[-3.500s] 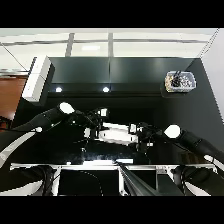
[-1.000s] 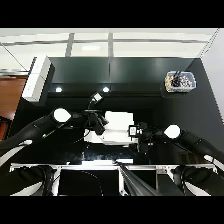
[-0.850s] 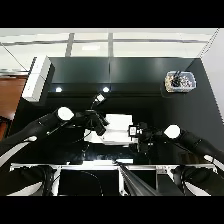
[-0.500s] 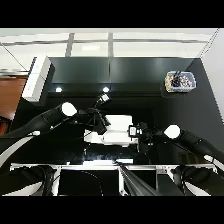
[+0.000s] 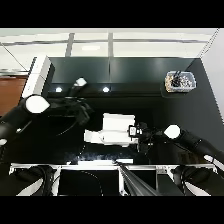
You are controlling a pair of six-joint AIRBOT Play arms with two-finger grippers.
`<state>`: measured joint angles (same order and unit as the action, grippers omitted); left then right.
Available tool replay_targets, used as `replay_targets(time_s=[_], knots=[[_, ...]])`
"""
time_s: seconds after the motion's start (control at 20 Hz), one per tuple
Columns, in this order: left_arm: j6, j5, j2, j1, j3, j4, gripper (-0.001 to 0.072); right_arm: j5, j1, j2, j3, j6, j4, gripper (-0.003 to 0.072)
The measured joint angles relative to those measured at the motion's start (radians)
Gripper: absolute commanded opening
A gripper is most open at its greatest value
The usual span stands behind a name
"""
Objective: Fold the box and place the chain.
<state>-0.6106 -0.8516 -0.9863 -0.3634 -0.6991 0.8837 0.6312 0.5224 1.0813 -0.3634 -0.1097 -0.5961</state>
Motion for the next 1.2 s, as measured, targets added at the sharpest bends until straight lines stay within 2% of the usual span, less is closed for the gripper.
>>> replay_targets(time_s=[0.05,0.1,0.15,0.35,0.6,0.65,0.7,0.8,0.85,1.2], knots=[[0.065,-0.049,0.026,0.008,0.029,-0.016,0.0336,0.000,0.000,0.000,0.000,0.000,0.000,0.0182],[0.132,-0.076,0.044,0.007,0.058,-0.032,0.0612,0.000,0.000,0.000,0.000,0.001,0.000,0.0182],[0.188,-0.090,0.057,0.000,0.084,-0.039,0.0708,0.000,0.000,0.000,0.000,0.001,0.000,0.0182],[0.322,-0.013,0.058,-0.064,0.161,-0.024,0.0706,0.000,0.000,0.000,0.000,0.002,0.000,0.0182],[0.436,0.069,-0.015,-0.179,0.188,0.006,0.0669,0.000,0.000,0.000,0.000,0.005,0.000,0.0182],[0.447,0.076,-0.032,-0.198,0.190,0.011,0.0591,0.000,0.000,0.000,0.000,0.004,0.000,0.0182],[0.453,0.083,-0.045,-0.214,0.191,0.011,0.0550,0.000,0.000,0.000,0.000,0.004,0.000,0.0182],[0.462,0.091,-0.064,-0.240,0.193,0.013,0.0328,0.000,0.000,0.000,0.000,0.005,0.000,0.0182],[0.467,0.095,-0.069,-0.249,0.193,0.009,0.0274,0.000,0.000,0.000,0.000,0.005,0.000,0.0182],[0.475,0.122,-0.082,-0.271,0.194,-0.061,0.0271,-0.001,0.000,0.000,0.000,0.004,0.001,0.0182]])
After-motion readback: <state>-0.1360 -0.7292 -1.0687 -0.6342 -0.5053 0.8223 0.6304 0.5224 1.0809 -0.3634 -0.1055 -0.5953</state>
